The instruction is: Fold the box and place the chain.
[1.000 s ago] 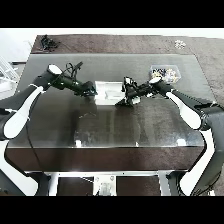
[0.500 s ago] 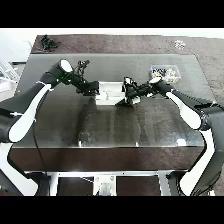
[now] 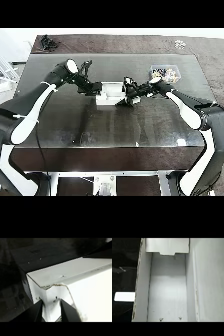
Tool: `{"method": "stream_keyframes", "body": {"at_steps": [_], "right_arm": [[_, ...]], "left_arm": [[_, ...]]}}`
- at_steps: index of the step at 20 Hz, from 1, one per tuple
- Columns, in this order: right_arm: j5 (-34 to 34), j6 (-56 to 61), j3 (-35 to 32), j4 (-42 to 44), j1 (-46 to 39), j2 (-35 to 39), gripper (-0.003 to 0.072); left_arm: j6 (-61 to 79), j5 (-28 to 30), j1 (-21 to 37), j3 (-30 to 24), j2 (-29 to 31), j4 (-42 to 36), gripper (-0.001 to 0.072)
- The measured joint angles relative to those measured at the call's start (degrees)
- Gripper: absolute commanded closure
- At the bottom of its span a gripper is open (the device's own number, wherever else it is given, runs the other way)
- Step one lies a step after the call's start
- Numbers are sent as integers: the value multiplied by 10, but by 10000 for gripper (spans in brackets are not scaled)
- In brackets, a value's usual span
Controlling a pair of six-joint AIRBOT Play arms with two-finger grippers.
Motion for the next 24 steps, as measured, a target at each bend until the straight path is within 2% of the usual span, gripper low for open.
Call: {"method": "stream_keyframes", "body": {"at_steps": [10,11,12,24], "right_arm": [[0,0,0,2,0,0,100],[0,0,0,3,0,0,99],[0,0,0,3,0,0,99],[0,0,0,1,0,0,99]], "left_arm": [[-16,-8,-3,12,0,24,437],[-16,-9,-3,15,0,24,367],[-16,-11,-3,18,0,25,330],[-15,-30,-3,24,0,29,330]]}}
